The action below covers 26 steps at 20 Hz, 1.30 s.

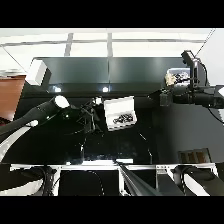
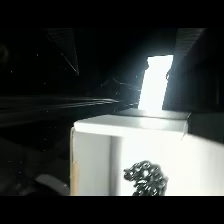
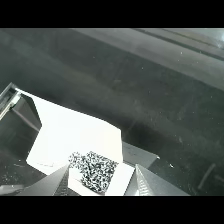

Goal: Fold the box and place the chain.

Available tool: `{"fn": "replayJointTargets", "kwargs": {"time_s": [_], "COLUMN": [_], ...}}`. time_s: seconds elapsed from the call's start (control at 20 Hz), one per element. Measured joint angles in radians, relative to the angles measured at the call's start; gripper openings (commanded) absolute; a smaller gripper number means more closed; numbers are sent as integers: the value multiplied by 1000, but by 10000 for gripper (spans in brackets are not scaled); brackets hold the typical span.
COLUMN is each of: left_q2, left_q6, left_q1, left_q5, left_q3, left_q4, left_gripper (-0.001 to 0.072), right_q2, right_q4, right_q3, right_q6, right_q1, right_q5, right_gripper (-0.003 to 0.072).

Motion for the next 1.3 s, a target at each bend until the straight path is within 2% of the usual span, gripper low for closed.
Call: {"fn": "replayJointTargets", "kwargs": {"time_s": [0.15,0.25,0.5,0.6,1.3], "left_q2": [74,103,111,104,-11], "left_q6": [-64,-11,214,256,260], "left_q1": [-9,-29,-110,-126,-136], "left_q5": [64,137,310,340,271], "left_q3": [-79,-119,-153,-155,-27], "left_q4": [-24,-69,-175,-189,-204], "left_gripper": [689,704,701,701,703], "right_q2": [0,0,0,0,0], "right_q4": [3,4,6,6,6], "right_q3": [0,0,0,0,0], "right_q6": [0,0,-1,-1,-2], "right_q1": [0,0,0,0,0], "right_q5": [-2,-10,-23,-23,-16], "right_gripper": [483,483,483,483,483]}}
